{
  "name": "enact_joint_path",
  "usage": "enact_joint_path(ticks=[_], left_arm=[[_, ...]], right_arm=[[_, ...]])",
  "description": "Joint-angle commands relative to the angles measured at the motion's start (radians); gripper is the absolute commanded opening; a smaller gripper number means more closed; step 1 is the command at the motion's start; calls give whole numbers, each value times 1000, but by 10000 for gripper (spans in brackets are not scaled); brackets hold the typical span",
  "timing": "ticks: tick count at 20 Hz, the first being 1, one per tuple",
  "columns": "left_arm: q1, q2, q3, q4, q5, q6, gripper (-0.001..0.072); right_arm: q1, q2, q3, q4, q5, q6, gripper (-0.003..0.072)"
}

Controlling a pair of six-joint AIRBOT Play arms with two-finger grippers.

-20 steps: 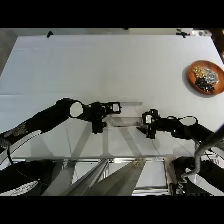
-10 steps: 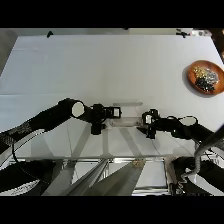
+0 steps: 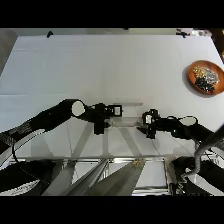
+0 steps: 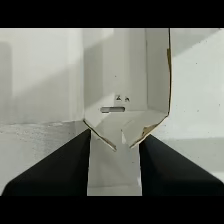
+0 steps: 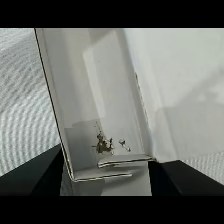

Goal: Fold the box and place the chain.

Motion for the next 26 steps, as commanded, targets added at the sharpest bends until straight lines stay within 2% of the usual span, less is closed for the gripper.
enact_joint_path(ticks=[1,2,3,4,9,14,18,21,22,23,26], left_arm=[[-2,0,0,-42,6,3,274],[-2,0,0,-50,7,3,263],[-2,0,0,-57,6,4,201],[-2,0,0,-58,7,4,195],[-12,0,0,-84,27,5,195],[-46,-2,0,-129,93,45,196],[-51,-3,0,-130,95,43,199],[-59,-23,0,-150,95,44,232],[-65,-31,0,-154,97,44,339],[-71,-38,0,-154,97,44,407],[-83,-50,0,-161,97,44,425]], right_arm=[[0,0,0,0,0,0,403],[0,0,0,0,0,0,403],[0,0,0,0,0,0,403],[0,0,0,0,0,0,403],[0,0,0,0,0,0,403],[0,0,0,0,0,0,403],[0,0,0,0,0,0,403],[0,0,0,0,0,0,403],[0,0,0,0,0,0,403],[0,0,0,0,0,0,403],[0,0,0,0,0,0,403]])
